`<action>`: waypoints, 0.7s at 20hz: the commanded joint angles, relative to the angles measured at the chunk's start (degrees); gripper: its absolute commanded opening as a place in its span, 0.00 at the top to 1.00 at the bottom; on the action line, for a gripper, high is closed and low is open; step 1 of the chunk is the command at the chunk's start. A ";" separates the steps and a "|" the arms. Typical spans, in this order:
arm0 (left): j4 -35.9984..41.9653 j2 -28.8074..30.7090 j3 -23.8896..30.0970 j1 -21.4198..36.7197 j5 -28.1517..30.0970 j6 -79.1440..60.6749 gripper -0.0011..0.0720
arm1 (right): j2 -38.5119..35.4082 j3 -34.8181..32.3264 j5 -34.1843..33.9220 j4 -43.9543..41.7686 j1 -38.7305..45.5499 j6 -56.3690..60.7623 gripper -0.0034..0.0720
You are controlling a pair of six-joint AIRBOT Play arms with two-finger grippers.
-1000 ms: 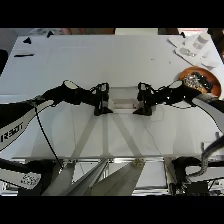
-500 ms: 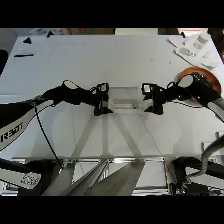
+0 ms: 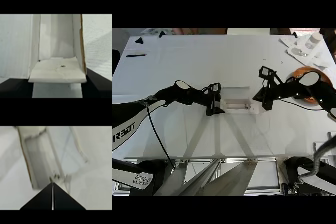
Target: Fold the box and place the chain.
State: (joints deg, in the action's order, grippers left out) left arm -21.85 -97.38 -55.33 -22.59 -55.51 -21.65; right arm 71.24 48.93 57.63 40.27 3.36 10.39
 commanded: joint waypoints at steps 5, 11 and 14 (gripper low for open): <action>0.00 -0.04 -0.02 -0.02 0.00 -0.02 0.55 | 11.34 0.07 -12.92 -18.62 -0.02 1.20 0.94; 0.00 -0.02 -0.02 -0.02 0.00 -0.02 0.55 | 13.79 0.07 -13.33 -18.47 0.00 1.20 0.94; 0.00 -0.04 -0.02 -0.02 0.00 -0.02 0.55 | 11.63 0.07 -9.33 -17.99 0.00 1.22 0.94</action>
